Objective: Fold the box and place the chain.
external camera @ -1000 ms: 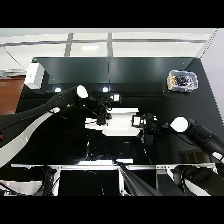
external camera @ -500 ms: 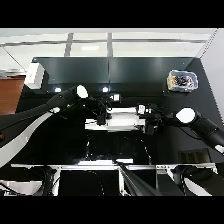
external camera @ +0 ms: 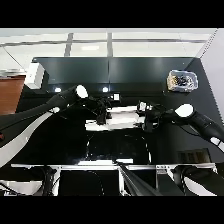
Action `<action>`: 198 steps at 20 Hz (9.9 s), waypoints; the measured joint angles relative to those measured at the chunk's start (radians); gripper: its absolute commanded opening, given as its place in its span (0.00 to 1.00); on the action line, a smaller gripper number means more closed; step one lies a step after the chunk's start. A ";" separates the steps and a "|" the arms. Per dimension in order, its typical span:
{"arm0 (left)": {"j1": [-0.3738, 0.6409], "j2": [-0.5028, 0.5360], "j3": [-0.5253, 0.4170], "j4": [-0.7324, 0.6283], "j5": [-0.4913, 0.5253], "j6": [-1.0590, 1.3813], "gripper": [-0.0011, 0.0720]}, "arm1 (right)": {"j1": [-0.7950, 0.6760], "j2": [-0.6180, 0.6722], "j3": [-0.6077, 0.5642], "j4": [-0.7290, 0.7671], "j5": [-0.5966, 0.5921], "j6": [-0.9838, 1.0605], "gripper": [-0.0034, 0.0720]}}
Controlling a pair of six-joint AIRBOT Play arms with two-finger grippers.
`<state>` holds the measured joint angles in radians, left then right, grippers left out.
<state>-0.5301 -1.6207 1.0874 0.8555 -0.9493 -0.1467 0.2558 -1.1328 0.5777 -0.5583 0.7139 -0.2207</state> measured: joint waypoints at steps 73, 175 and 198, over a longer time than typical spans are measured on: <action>0.178 0.279 -0.010 0.238 -0.277 -0.514 0.12 | 0.020 -0.152 -0.014 -0.023 0.032 -0.179 0.58; 0.043 0.150 -0.284 -0.391 0.113 0.299 0.28 | 0.020 -0.152 -0.015 -0.025 0.037 -0.180 0.36; 0.596 0.284 -0.434 -0.204 -0.165 -0.978 0.05 | 0.020 -0.152 -0.015 -0.026 0.037 -0.180 0.36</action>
<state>0.0658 -1.3369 0.6533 0.6514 -1.1145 -1.1244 0.2756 -1.2850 0.5629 -0.5842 0.7513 -0.4007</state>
